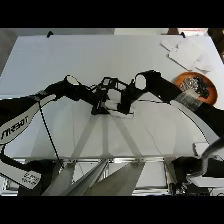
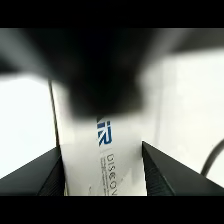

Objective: Fold the box and place the chain.

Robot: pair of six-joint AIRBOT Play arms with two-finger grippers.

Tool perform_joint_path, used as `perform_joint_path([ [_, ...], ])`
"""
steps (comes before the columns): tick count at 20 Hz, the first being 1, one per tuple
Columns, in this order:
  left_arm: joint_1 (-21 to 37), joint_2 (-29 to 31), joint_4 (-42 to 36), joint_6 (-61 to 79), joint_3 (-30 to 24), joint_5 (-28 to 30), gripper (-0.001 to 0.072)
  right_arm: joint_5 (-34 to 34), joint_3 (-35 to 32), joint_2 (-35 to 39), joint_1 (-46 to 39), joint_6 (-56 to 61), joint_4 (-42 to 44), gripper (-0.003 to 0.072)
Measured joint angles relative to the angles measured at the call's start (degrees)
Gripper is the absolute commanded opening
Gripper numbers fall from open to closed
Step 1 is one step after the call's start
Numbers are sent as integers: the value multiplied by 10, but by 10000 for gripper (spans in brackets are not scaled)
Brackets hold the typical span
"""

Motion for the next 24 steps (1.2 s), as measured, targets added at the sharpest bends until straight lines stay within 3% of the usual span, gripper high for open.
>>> perform_joint_path([
  [13, 0, 0, -3, -1, 0, 7, 209, 5, 0, 53, 0, -1, -1, 514],
  [14, 0, 0, -2, -1, 0, 7, 209, 5, 0, 64, 0, 0, 0, 485],
  [16, 0, 0, -2, -1, 0, 7, 209, 4, 0, 85, 1, 16, 1, 195],
  [17, 0, 0, -2, -1, 0, 6, 209, 3, -1, 94, 1, 28, 4, 133],
  [18, 0, 0, -2, -1, 0, 6, 209, 0, -3, 100, 0, 36, 10, 124],
  [19, 0, 0, -2, -1, 0, 6, 209, -12, -8, 106, -1, 43, 22, 39],
  [20, 0, 0, -2, -1, 0, 6, 209, -37, -20, 114, -3, 49, 43, 10],
  [24, 0, 0, -2, -1, 0, 5, 209, -187, -100, 135, -6, 67, 171, 8],
])
